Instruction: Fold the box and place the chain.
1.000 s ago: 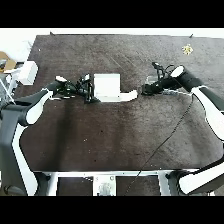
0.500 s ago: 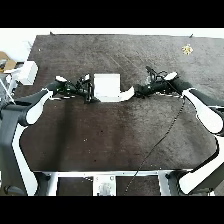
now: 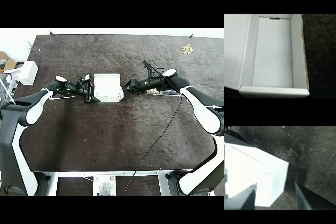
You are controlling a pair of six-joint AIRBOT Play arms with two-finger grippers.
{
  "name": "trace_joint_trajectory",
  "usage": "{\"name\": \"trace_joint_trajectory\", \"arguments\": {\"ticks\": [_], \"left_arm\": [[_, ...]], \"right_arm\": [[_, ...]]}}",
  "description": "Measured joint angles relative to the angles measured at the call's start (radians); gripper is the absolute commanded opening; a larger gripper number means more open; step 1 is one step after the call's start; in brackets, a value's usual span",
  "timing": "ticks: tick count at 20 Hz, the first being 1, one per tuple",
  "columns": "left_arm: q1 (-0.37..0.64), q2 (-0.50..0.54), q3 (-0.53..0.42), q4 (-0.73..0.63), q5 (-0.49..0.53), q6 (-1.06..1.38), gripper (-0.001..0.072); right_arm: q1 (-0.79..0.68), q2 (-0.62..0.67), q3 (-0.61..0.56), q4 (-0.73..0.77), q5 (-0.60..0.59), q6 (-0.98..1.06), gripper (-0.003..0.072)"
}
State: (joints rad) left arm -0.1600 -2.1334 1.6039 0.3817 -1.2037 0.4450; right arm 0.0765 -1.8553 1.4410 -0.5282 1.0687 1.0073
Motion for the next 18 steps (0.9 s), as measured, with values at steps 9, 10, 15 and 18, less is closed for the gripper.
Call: {"name": "trace_joint_trajectory", "arguments": {"ticks": [9, 10, 15, 18], "left_arm": [[0.0, 0.0, 0.0, 0.0, 0.0, 0.0, 0.0163], [0.0, 0.0, 0.0, 0.0, 0.0, 0.0, 0.0164], [0.0, 0.0, 0.0, 0.0, 0.0, 0.0, 0.0163], [0.0, 0.0, 0.0, 0.0, 0.0, 0.0, 0.0163]], "right_arm": [[0.102, -0.002, 0.089, -0.185, -0.001, 0.158, 0.0454], [0.114, -0.002, 0.1, -0.207, -0.004, 0.175, 0.0437], [0.169, -0.002, 0.134, -0.306, -0.026, 0.25, 0.0439], [0.198, -0.003, 0.153, -0.401, -0.039, 0.321, 0.044]]}}
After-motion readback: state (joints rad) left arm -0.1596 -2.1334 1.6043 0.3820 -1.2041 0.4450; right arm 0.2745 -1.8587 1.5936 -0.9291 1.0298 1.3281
